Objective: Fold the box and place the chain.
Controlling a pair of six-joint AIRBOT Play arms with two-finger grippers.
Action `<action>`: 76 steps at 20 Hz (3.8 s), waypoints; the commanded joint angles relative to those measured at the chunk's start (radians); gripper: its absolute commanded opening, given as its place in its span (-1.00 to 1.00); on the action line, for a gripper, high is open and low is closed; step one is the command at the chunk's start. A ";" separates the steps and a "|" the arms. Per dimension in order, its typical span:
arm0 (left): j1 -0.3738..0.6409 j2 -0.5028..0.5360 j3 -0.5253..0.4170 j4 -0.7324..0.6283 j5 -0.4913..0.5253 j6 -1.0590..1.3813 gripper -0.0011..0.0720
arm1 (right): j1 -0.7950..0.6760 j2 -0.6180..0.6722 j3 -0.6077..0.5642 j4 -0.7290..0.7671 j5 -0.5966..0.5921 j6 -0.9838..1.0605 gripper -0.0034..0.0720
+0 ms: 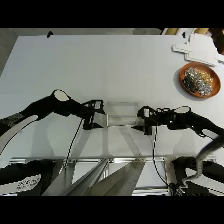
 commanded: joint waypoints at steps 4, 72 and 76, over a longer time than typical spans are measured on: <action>-0.014 0.014 -0.094 -0.139 0.057 0.167 0.93 | 0.000 0.000 0.000 0.000 0.000 0.000 0.20; -0.122 -0.030 -0.089 -0.272 0.194 0.122 -0.84 | 0.000 0.000 0.000 0.000 0.000 0.000 0.20; -0.122 -0.030 -0.089 -0.272 0.194 0.122 -0.84 | 0.000 0.000 0.000 0.000 0.000 0.000 0.20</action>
